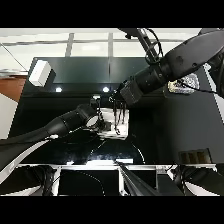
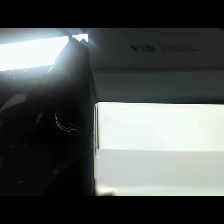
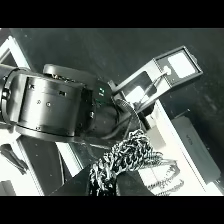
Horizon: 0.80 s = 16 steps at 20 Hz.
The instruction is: Fold the box and place the chain.
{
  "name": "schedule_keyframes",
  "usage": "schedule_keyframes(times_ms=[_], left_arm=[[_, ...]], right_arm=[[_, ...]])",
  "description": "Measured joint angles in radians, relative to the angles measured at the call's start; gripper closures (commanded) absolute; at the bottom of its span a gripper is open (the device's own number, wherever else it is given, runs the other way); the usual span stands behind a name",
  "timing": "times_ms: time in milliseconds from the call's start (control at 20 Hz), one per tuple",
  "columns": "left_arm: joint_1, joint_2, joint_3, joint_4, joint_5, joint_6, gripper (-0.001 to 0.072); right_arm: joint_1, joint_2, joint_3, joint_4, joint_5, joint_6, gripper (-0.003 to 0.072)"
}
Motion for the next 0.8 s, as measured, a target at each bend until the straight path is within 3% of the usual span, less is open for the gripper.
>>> schedule_keyframes(times_ms=[300,500,800], left_arm=[[0.0,0.0,0.0,0.0,0.0,0.0,0.0682],[0.0,0.0,0.0,-0.002,0.0,0.0,0.0682],[0.0,0.0,0.0,-0.004,-0.001,0.0,0.0682]], right_arm=[[0.002,-0.002,-0.051,-0.017,-0.011,0.002,0.0668],[0.007,-0.002,-0.181,-0.039,-0.021,0.003,0.0667],[0.043,-0.023,-0.383,-0.048,0.091,0.003,0.0656]])
